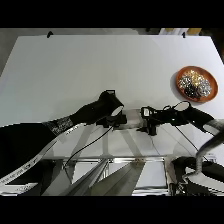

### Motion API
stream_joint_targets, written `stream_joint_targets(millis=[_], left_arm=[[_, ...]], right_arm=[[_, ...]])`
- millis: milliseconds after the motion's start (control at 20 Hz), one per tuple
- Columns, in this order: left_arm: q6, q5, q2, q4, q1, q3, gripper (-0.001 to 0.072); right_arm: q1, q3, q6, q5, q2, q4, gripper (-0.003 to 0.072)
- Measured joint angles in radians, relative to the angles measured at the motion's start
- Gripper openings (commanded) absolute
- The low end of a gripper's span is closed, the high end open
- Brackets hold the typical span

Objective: Fold the box and place the chain.

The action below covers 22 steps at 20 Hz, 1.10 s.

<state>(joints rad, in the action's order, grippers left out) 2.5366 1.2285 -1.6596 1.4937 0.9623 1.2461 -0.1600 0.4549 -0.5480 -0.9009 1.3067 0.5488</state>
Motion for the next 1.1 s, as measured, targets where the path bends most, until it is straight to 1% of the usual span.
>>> stream_joint_targets(millis=[200, 250, 300, 450, 500, 750, 800, 850, 900, 950, 1100], left_arm=[[0.0, 0.002, -0.009, 0.002, 0.005, 0.001, 0.0201], [0.0, 0.001, -0.013, 0.001, 0.006, 0.001, 0.0162], [0.0, -0.003, -0.015, -0.001, 0.008, 0.001, 0.01], [0.0, -0.008, -0.02, -0.007, 0.012, 0.001, 0.0049], [0.003, -0.008, -0.021, -0.008, 0.013, 0.001, 0.0014], [0.003, -0.007, -0.019, -0.011, 0.013, 0.002, 0.0014], [0.003, -0.008, -0.017, -0.012, 0.013, 0.001, 0.0027], [0.003, -0.008, -0.015, -0.013, 0.013, 0.001, 0.0092], [-0.002, -0.005, -0.012, -0.011, 0.014, 0.001, 0.0204], [-0.001, 0.001, -0.009, -0.01, 0.014, 0.001, 0.0298], [-0.014, -0.008, 0.008, -0.009, 0.013, 0.002, 0.0292]], right_arm=[[0.0, 0.0, 0.0, 0.0, 0.0, 0.0, 0.0435], [0.0, 0.0, 0.0, 0.0, 0.0, 0.0, 0.0435], [0.0, 0.0, 0.0, 0.0, 0.0, 0.0, 0.0435], [0.0, 0.0, 0.0, 0.0, 0.0, 0.0, 0.0435], [0.0, 0.0, 0.0, 0.0, 0.0, 0.0, 0.0435], [0.0, 0.0, 0.0, 0.0, 0.0, 0.0, 0.0435], [0.0, 0.0, 0.0, 0.0, 0.0, 0.0, 0.0435], [-0.001, 0.0, 0.0, 0.0, 0.0, 0.0, 0.0435], [0.0, 0.0, -0.001, -0.001, 0.0, 0.002, 0.0435], [0.0, 0.0, -0.001, -0.002, 0.0, 0.002, 0.0435], [0.0, 0.0, -0.001, -0.001, 0.0, 0.002, 0.0435]])
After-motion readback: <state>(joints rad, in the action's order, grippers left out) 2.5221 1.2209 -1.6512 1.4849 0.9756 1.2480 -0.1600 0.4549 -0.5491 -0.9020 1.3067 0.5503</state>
